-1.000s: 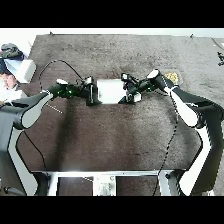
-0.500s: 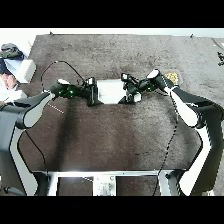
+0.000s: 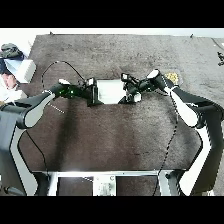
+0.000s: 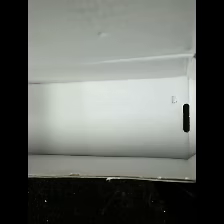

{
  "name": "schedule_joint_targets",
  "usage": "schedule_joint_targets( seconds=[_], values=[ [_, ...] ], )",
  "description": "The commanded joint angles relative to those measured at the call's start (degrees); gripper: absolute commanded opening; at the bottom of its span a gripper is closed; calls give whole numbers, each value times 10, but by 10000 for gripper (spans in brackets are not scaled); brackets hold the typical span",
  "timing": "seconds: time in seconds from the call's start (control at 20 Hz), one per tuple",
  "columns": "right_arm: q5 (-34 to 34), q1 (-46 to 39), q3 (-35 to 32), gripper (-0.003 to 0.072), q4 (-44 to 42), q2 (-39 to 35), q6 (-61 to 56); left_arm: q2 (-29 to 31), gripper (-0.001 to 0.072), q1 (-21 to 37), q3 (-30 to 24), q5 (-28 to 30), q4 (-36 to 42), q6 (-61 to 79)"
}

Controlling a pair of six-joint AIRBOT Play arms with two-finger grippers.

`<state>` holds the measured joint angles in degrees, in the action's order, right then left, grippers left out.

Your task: Fold the box and place the chain.

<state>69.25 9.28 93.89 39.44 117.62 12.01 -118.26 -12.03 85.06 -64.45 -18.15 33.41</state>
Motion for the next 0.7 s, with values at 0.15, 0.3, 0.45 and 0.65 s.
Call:
schedule_joint_targets(
  seconds=[0.15, 0.3, 0.45, 0.65],
  values=[
    [0, 0, 0, 464, 0, 0, 0, 0, 396, 0, 0, 3, -33, -16],
    [0, 0, 0, 464, 0, 0, 0, 0, 397, 0, 0, 3, -33, -16],
    [0, 0, 0, 464, 0, 0, 0, 0, 397, 0, 0, 4, -33, -14],
    [0, 0, 0, 464, 0, 0, 0, 0, 397, 0, 0, 4, -33, -15]
  ],
)
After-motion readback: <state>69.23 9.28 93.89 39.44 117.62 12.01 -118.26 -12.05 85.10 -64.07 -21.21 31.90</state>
